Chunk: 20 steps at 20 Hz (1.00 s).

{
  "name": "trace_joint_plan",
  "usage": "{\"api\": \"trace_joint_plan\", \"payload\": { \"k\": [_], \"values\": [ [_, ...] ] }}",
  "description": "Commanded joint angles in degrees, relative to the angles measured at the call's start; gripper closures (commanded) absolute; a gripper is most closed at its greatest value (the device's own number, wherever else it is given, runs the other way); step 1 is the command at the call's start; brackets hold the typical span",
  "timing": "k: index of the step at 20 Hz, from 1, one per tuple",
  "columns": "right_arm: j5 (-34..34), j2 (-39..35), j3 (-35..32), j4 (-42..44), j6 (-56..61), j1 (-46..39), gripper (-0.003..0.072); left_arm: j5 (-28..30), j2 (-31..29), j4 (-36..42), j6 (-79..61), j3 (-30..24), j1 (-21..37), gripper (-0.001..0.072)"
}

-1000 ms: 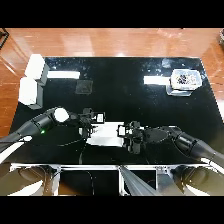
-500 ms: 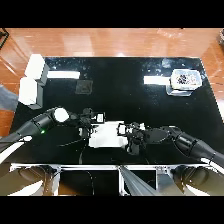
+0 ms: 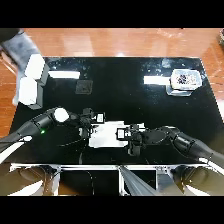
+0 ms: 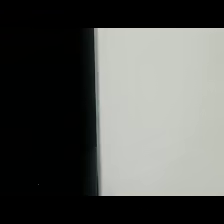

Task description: Fold the box and place the chain.

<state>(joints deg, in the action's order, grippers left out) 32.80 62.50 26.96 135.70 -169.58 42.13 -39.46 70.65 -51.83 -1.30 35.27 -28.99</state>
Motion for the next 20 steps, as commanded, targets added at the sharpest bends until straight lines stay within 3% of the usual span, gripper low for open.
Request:
{"api": "trace_joint_plan", "payload": {
  "k": [1,6,14,20],
  "values": [
    [-5.7,0.5,0.0,-0.8,-0.2,1.5,-0.0013,0.0,0.0,0.0,0.0,0.1,0.0,0.0691],
    [-9.6,0.4,0.1,-0.7,2.4,1.6,-0.0014,0.0,0.0,0.0,0.0,0.1,0.0,0.0691],
    [-8.2,-3.7,0.9,-1.0,4.7,1.3,-0.0015,-0.7,-0.1,0.0,0.0,0.3,0.0,0.0691],
    [-7.5,-3.9,1.4,-1.1,6.8,-3.5,-0.0015,-1.5,-0.1,0.0,0.0,0.8,0.0,0.0691]
  ]
}}
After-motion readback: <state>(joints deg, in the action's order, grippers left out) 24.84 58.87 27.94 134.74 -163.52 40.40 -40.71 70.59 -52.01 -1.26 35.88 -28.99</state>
